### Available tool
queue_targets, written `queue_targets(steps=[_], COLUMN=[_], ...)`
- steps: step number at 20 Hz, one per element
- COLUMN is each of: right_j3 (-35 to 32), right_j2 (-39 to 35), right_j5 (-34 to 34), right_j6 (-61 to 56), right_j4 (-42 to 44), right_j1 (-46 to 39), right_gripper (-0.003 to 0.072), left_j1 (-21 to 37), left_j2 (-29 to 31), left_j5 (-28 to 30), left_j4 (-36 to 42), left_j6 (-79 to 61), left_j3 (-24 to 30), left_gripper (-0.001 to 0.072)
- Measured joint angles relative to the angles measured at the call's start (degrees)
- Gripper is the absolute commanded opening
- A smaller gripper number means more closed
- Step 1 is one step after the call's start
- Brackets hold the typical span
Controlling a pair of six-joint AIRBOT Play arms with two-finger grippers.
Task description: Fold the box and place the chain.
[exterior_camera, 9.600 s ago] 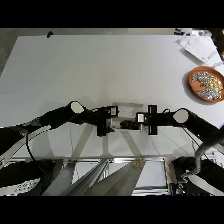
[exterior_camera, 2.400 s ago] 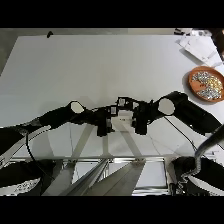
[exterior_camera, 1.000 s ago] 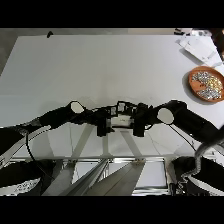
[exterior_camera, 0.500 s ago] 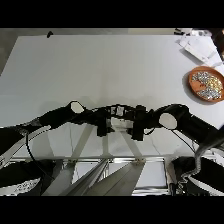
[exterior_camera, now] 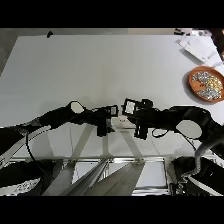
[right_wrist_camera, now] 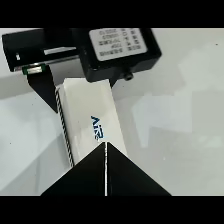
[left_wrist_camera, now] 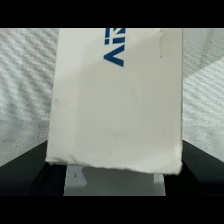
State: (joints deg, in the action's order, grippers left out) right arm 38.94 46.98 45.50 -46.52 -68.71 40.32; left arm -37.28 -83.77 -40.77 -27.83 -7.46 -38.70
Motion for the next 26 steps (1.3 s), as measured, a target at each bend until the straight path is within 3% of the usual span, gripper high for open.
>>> queue_targets(steps=[3,11,26], right_j3=[-2.4,-14.0,-17.9], right_j2=[-0.9,-0.7,7.3], right_j5=[-3.0,-20.0,-23.6], right_j6=[-5.5,-9.6,-4.6], right_j4=[4.1,18.0,22.6], right_j1=[-0.6,-0.9,4.3], right_gripper=[0.002,0.0016,0.0016], left_j1=[0.0,0.0,0.0], left_j2=[0.0,0.0,0.0], left_j5=[0.0,0.0,0.0], left_j4=[0.0,0.0,-0.3], left_j6=[0.0,0.0,-0.3], left_j3=[0.0,0.0,0.0], left_gripper=[0.0314,0.0314,0.0314])
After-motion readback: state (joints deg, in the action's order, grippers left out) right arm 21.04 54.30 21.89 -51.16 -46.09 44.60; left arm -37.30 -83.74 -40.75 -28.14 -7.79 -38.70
